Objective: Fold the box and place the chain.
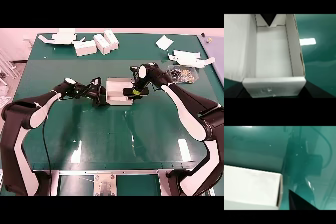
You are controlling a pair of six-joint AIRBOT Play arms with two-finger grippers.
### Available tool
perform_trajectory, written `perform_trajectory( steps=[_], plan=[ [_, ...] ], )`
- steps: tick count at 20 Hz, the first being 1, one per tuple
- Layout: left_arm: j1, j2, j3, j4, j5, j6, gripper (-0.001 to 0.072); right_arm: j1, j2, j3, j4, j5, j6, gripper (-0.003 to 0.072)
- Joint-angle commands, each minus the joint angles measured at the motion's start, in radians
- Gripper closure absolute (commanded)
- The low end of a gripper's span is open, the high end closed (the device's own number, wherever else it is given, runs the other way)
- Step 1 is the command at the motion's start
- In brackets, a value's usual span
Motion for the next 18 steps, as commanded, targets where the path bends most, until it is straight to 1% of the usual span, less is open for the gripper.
perform_trajectory(
  steps=[1,3,4,5,9,10,11,12,13,14,18],
  plan=[
    [0.001,0.001,0.001,0.001,0.0,0.0,0.0201,0.005,-0.016,0.018,0.0,0.02,0.0,0.0477],
    [0.001,0.001,0.001,0.001,0.0,0.0,0.0201,0.005,-0.016,0.018,0.001,0.02,0.0,0.058],
    [0.001,0.001,0.001,0.001,0.0,0.0,0.0201,0.005,-0.016,0.018,0.008,0.02,-0.001,0.0653],
    [0.001,0.001,0.001,0.001,0.0,0.0,0.02,0.005,-0.016,0.018,0.008,0.021,-0.001,0.0673],
    [0.001,0.001,0.001,0.001,0.0,0.0,0.02,0.005,-0.016,0.018,0.007,0.02,-0.001,0.0673],
    [0.001,0.001,0.001,0.001,0.0,0.0,0.02,0.005,-0.016,0.018,0.007,0.019,-0.001,0.0647],
    [0.001,0.001,0.001,0.001,0.0,0.0,0.0201,0.005,-0.016,0.018,0.007,0.019,-0.001,0.0504],
    [0.001,0.001,0.001,0.001,0.0,0.0,0.0201,0.004,-0.016,0.02,0.007,0.02,0.0,0.0339],
    [0.001,0.001,0.001,0.001,0.001,0.0,0.02,0.004,-0.016,0.026,0.006,0.023,0.0,0.0259],
    [0.001,0.001,0.001,0.001,0.001,0.0,0.0201,0.004,-0.015,0.037,0.004,0.029,-0.001,0.0249],
    [0.001,0.001,0.001,0.001,0.001,0.0,0.0201,0.004,0.021,0.09,-0.014,0.036,-0.002,0.0249]
  ],
)
